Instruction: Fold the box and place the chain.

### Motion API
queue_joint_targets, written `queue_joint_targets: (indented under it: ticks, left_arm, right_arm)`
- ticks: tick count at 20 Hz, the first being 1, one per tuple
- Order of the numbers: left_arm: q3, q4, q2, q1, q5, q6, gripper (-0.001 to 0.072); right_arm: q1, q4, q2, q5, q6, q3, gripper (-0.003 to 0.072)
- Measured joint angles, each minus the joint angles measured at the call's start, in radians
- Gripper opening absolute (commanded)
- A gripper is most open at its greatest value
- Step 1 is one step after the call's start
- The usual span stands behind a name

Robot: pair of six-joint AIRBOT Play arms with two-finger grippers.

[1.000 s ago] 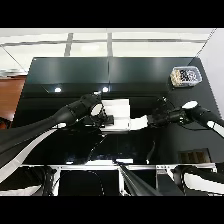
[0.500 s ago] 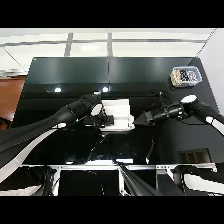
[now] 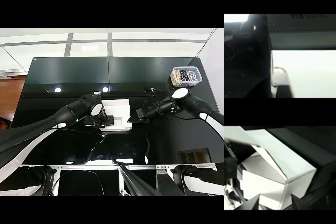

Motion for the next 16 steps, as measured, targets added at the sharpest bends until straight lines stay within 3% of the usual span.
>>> queue_joint_targets:
  ticks: [16]
  left_arm:
    - [0.000, 0.000, 0.000, 0.000, 0.001, 0.000, 0.0030]
  right_arm:
    - [0.292, -0.474, 0.000, -0.206, 0.531, 0.093, 0.0433]
